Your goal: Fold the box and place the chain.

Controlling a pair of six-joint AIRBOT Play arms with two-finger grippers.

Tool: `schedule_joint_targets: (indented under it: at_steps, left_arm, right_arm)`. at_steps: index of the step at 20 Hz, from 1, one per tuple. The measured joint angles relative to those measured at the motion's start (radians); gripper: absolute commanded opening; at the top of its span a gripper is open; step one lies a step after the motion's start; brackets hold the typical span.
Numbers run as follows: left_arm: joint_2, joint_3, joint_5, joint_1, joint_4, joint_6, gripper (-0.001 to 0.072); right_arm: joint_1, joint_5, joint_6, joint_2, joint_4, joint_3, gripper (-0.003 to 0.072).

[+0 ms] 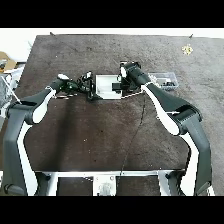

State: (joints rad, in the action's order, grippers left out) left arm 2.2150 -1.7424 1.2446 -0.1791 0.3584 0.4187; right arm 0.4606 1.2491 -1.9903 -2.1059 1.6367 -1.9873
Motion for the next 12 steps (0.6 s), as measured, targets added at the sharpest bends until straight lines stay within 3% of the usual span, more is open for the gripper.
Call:
schedule_joint_targets:
  at_steps: [10, 12]
  left_arm:
    - [0.000, 0.000, 0.002, -0.001, 0.000, 0.001, 0.0462]
    - [0.000, 0.000, 0.002, -0.001, 0.000, 0.001, 0.0462]
  right_arm:
    - [-0.028, 0.059, 0.212, 0.161, -0.007, -0.002, 0.0488]
    - [-0.056, 0.069, 0.275, 0.208, 0.029, -0.002, 0.0257]
